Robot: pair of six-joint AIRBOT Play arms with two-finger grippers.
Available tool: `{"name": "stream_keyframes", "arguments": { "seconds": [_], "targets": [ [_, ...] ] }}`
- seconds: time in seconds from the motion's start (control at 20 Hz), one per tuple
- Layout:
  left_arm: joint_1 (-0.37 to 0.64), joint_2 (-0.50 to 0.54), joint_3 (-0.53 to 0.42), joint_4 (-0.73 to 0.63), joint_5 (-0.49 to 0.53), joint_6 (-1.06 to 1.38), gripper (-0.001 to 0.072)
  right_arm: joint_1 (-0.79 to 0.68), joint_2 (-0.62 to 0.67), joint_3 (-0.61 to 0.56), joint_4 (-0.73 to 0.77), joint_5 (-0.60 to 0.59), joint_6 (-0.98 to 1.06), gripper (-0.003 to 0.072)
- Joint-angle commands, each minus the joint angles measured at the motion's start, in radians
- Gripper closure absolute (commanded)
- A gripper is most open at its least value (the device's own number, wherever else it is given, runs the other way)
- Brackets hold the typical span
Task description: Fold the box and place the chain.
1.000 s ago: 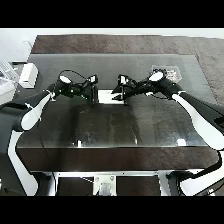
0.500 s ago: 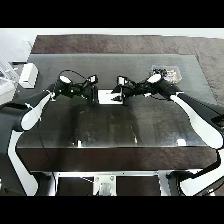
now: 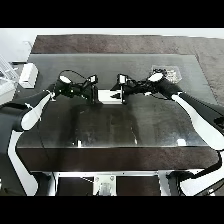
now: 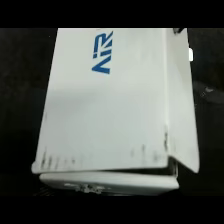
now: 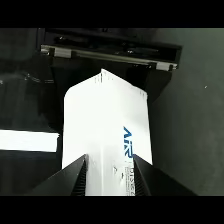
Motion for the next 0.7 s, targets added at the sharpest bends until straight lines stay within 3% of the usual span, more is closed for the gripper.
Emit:
{"name": "stream_keyframes", "arguments": {
  "seconds": [0.0, 0.45, 0.55, 0.65],
  "targets": [
    [0.000, 0.000, 0.000, 0.000, 0.000, 0.000, 0.0190, 0.000, 0.007, 0.002, 0.004, -0.051, -0.004, 0.0363],
    [0.000, 0.000, 0.000, 0.000, 0.000, 0.000, 0.0191, 0.000, 0.007, 0.002, 0.005, -0.082, -0.004, 0.0427],
    [0.000, 0.000, 0.000, 0.000, 0.000, 0.000, 0.0191, 0.000, 0.007, 0.002, 0.005, -0.082, -0.004, 0.0485],
    [0.000, 0.000, 0.000, 0.000, 0.000, 0.000, 0.0190, 0.000, 0.007, 0.001, 0.005, -0.072, -0.003, 0.0489]
  ]
}}
